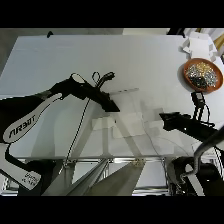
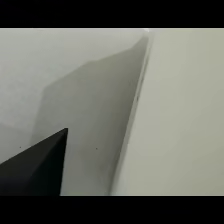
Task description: Fold the box and place the chain.
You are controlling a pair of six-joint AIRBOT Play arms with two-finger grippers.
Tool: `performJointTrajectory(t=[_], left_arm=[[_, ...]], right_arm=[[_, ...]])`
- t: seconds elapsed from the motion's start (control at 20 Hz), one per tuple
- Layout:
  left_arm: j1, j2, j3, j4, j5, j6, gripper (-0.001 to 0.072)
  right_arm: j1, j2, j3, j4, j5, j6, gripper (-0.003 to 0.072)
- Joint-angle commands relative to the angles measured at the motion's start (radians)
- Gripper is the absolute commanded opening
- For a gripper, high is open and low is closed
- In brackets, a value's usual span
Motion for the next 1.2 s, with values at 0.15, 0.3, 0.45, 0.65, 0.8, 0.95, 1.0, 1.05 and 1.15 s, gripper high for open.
performJointTrajectory(t=[0.15, 0.3, 0.45, 0.65, 0.8, 0.95, 1.0, 1.05, 1.15], left_arm=[[-0.015, -0.007, 0.001, 0.008, -0.037, 0.028, 0.0321], [-0.015, -0.007, 0.001, 0.009, -0.039, 0.052, 0.0146], [-0.014, -0.003, 0.001, 0.010, -0.051, 0.121, 0.0009], [-0.014, 0.058, 0.002, 0.039, -0.034, 0.294, 0.0007], [-0.014, 0.150, 0.001, 0.107, -0.002, 0.297, 0.0007], [-0.015, 0.244, 0.001, 0.254, -0.040, 0.243, 0.0005], [-0.015, 0.272, 0.001, 0.285, -0.054, 0.206, 0.0004], [-0.015, 0.299, 0.001, 0.311, -0.067, 0.176, 0.0003], [-0.021, 0.349, 0.000, 0.355, -0.079, 0.106, 0.0001]], right_arm=[[0.000, 0.001, 0.000, 0.000, 0.000, 0.000, 0.0016], [0.000, 0.001, 0.000, 0.001, 0.000, 0.000, 0.0017], [0.000, 0.001, 0.000, 0.014, 0.000, 0.000, 0.0018], [0.000, 0.001, 0.001, 0.031, -0.004, 0.000, 0.0324], [0.000, 0.001, 0.018, 0.052, 0.003, 0.000, 0.0365], [0.000, 0.001, 0.099, 0.038, 0.044, 0.020, 0.0366], [0.000, 0.001, 0.132, 0.024, 0.065, 0.026, 0.0365], [0.000, 0.001, 0.167, 0.011, 0.092, 0.026, 0.0365], [0.000, 0.001, 0.226, -0.013, 0.136, 0.039, 0.0365]])
